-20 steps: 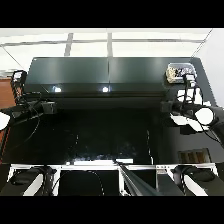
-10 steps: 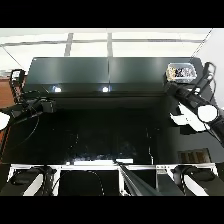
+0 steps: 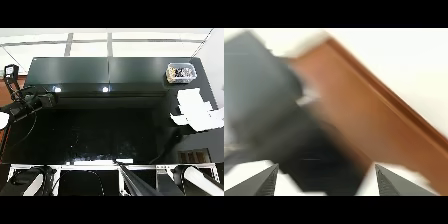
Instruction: Fold the box and place the chain.
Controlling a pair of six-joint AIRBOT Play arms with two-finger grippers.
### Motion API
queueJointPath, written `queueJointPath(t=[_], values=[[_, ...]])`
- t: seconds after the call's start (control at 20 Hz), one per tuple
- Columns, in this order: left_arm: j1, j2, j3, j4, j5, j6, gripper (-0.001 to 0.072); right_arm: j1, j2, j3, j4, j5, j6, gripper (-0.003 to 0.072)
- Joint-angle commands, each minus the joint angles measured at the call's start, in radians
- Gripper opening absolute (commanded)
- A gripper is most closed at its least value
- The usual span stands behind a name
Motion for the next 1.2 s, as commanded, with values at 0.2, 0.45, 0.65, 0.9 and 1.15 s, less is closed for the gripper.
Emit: queueJointPath(t=[0.2, 0.45, 0.65, 0.9, 1.15], values=[[-0.001, -0.016, 0.000, -0.001, -0.005, -0.002, 0.0710, -0.346, -0.465, 0.542, 0.178, 0.753, -0.398, 0.0705], [-0.002, -0.050, 0.000, -0.022, -0.006, -0.002, 0.0709, -0.226, -0.677, 0.732, 0.204, 0.859, -0.546, 0.0704], [-0.001, -0.076, 0.000, -0.042, -0.007, -0.002, 0.0709, -0.163, -0.723, 0.755, 0.198, 0.890, -0.599, 0.0617], [-0.001, -0.085, 0.000, -0.050, -0.007, -0.001, 0.0709, -0.166, -0.665, 0.734, 0.157, 0.930, -0.565, 0.0306], [-0.001, -0.085, 0.000, -0.048, -0.007, -0.001, 0.0709, -0.168, -0.519, 0.581, 0.118, 0.938, -0.560, 0.0013]])
